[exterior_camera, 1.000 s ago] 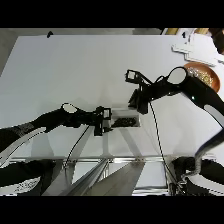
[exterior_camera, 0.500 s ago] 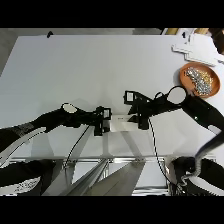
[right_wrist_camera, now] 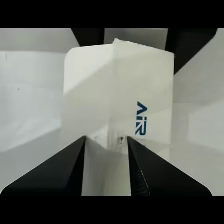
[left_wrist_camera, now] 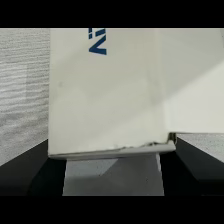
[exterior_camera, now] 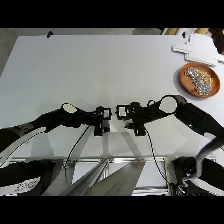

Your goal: Fold the box and place the chain.

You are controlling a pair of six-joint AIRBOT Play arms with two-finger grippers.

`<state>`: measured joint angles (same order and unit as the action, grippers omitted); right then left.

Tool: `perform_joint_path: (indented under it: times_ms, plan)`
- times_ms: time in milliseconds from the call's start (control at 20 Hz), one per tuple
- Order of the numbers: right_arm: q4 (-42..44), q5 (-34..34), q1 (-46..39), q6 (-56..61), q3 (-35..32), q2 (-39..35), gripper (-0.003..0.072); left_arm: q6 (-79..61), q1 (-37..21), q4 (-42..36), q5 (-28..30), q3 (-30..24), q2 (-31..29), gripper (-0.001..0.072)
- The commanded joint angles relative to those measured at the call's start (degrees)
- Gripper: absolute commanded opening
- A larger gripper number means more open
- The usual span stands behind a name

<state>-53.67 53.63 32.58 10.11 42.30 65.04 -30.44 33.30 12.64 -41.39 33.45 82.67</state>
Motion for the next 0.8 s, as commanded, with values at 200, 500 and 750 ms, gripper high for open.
perform_joint_path:
  times_ms: [200, 500, 750]
  plan:
    - [-4.4, -2.1, 1.0, 0.5, 0.0, 0.0, 0.0157, 0.0, 0.0, 0.0, 0.0, 0.0, 0.0, 0.0014]
    - [-4.4, -2.5, 1.0, 2.1, 0.0, -2.3, 0.0093, 0.0, 0.0, 0.0, 0.0, 0.0, 0.0, 0.0014]
    - [-4.6, -5.7, 1.0, 4.9, 0.0, -2.9, 0.0051, 0.0, 0.0, 0.0, 0.0, 0.0, 0.0, 0.0014]
